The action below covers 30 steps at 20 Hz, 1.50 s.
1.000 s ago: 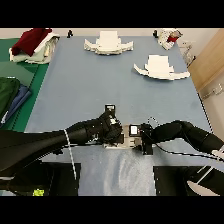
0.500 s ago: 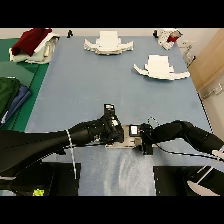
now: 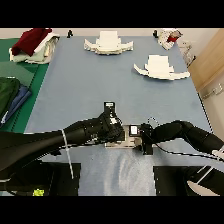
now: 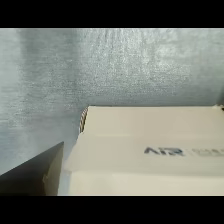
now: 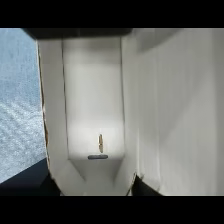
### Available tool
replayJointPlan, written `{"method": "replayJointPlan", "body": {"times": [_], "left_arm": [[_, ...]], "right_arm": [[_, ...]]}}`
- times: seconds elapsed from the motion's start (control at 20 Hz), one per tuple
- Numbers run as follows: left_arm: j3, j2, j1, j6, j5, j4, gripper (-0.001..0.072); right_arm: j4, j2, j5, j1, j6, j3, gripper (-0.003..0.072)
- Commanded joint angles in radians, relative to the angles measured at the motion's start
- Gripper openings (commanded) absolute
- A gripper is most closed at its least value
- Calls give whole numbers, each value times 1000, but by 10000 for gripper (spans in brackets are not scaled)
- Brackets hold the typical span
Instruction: Fold the box.
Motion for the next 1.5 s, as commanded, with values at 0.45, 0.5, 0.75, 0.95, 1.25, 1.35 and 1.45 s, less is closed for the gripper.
{"method": "replayJointPlan", "body": {"times": [0.45,0.5,0.75,0.95,1.25,1.35,1.45], "left_arm": [[9,366,16,312,-233,22,15],[7,364,26,351,-218,23,15],[-4,364,51,640,-178,19,13],[-135,494,222,1104,-70,-175,12],[-415,608,608,1976,30,-705,511],[-498,602,655,2134,143,-787,597],[-576,595,661,2328,283,-833,598]], "right_arm": [[0,0,1,1,1,0,527],[0,0,0,1,1,0,528],[0,0,1,1,1,0,528],[0,0,0,1,1,0,528],[0,0,0,1,1,0,528],[0,0,0,1,1,0,528],[0,0,0,1,1,0,528]]}}
